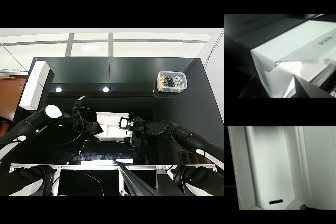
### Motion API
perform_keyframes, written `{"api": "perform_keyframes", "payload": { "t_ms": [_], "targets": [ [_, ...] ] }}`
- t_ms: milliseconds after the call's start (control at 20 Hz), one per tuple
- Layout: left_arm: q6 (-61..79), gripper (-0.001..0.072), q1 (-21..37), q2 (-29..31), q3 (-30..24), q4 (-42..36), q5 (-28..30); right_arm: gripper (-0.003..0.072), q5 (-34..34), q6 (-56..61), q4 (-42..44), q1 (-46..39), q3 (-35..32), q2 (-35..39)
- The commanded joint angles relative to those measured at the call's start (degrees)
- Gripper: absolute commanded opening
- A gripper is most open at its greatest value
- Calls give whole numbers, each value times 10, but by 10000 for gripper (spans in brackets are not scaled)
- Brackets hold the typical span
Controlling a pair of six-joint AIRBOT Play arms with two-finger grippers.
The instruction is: Fold the box and place the chain.
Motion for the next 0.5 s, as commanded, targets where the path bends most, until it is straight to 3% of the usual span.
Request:
{"api": "perform_keyframes", "payload": {
  "t_ms": [0, 100, 350, 400, 450],
  "targets": [
    [-154, 573, -52, 0, 28, 130, 27, 545, 0, 0, 0, 0, 0, 0],
    [-233, 574, -77, 0, 43, 199, 24, 545, 0, 0, 0, 0, 0, 0],
    [-328, 573, -111, 0, 67, 263, 25, 544, 0, 0, 0, 0, 0, 0],
    [-335, 573, -112, 0, 68, 263, 25, 481, 0, 0, 0, 0, 0, 0],
    [-335, 573, -113, 0, 68, 263, 24, 351, 0, 0, 0, 0, 0, 0]
  ]
}}
